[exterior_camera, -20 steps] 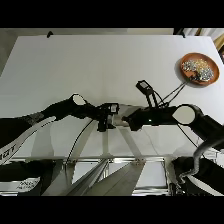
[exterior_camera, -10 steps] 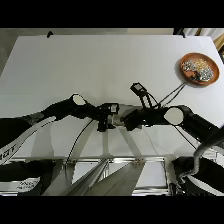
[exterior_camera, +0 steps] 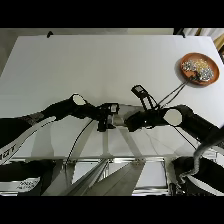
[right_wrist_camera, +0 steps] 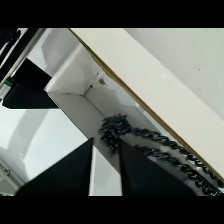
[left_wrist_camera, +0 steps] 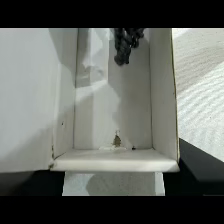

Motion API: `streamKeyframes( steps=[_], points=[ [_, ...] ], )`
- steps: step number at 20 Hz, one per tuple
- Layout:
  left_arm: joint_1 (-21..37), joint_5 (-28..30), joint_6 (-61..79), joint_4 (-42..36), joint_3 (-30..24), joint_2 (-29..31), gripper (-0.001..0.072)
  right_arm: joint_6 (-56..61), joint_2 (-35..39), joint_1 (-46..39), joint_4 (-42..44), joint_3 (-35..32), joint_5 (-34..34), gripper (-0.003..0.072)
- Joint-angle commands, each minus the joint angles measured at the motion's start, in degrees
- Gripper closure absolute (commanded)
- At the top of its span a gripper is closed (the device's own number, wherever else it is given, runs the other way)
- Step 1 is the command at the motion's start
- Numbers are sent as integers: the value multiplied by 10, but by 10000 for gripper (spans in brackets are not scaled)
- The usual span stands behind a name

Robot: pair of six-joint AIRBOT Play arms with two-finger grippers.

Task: Fold the box and place the chain.

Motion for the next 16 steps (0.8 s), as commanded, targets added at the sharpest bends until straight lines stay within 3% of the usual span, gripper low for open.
streamKeyframes(
  steps=[1, 6, 10, 12, 16],
  points=[
    [0, 0, 0, 0, 0, 0, 437, 10, 0, 0, -7, 0, 10, 446],
    [0, 0, 0, 0, 0, 0, 437, 21, 19, -1, -7, 4, 45, 447],
    [0, 0, 0, 0, 0, 0, 437, 27, 100, -56, -40, 55, 215, 521],
    [0, 0, 0, 0, 0, 0, 437, 62, 162, -110, -124, 72, 257, 521],
    [0, 0, 0, 0, 0, 0, 437, 122, 235, -245, -331, 73, 261, 519]
  ],
)
